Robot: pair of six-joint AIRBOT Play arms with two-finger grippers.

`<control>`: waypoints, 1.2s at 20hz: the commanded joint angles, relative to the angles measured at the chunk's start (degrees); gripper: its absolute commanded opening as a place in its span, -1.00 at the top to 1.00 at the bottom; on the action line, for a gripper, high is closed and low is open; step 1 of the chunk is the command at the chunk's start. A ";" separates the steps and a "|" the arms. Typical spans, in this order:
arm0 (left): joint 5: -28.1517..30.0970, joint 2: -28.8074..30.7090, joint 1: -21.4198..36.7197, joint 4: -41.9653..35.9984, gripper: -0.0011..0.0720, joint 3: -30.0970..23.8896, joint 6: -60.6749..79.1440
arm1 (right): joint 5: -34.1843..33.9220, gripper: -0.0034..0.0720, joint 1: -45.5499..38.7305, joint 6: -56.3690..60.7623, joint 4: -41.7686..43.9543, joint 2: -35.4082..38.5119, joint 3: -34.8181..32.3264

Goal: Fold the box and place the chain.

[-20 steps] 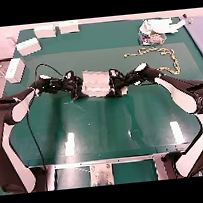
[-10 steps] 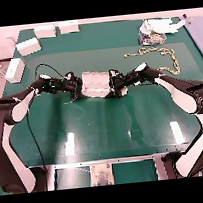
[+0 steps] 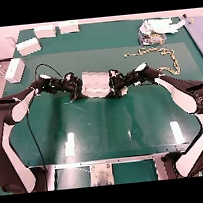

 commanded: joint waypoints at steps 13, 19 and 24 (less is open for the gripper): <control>0.39 0.02 -0.02 -0.15 -0.31 0.04 -0.11 | -0.09 -0.63 0.02 0.02 0.00 -0.02 0.02; 0.42 0.02 -0.02 -0.42 -0.31 0.04 -0.11 | -0.09 -0.63 0.02 0.04 -0.04 -0.02 0.00; 0.37 0.02 -0.02 -0.44 -0.31 0.04 -0.11 | 0.61 -0.92 -1.40 0.04 -0.02 0.37 1.18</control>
